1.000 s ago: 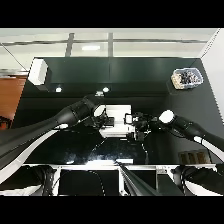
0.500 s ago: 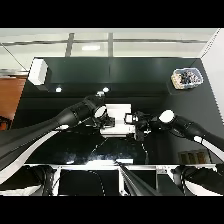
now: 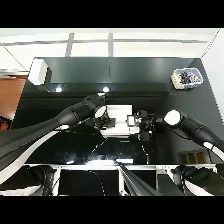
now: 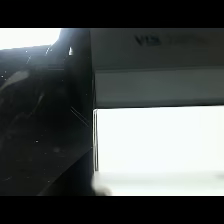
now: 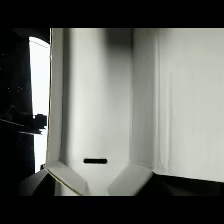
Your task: Fold the box and place the chain.
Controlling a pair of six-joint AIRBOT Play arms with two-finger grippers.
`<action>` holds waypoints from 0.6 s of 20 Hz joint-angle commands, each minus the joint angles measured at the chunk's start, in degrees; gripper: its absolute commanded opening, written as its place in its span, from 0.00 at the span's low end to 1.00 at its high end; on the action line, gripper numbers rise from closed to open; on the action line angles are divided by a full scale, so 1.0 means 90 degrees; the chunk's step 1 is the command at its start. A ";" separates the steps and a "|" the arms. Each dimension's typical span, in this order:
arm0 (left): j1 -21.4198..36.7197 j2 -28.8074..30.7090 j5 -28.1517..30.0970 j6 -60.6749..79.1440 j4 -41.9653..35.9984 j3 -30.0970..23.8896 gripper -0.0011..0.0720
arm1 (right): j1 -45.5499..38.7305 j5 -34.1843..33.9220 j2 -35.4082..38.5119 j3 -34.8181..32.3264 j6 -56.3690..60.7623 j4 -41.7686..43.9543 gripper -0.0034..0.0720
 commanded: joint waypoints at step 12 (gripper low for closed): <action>0.0002 0.0000 0.0000 -0.0027 0.0134 0.0005 0.05 | 0.0019 0.0289 -0.0044 -0.0063 0.0199 0.0561 0.43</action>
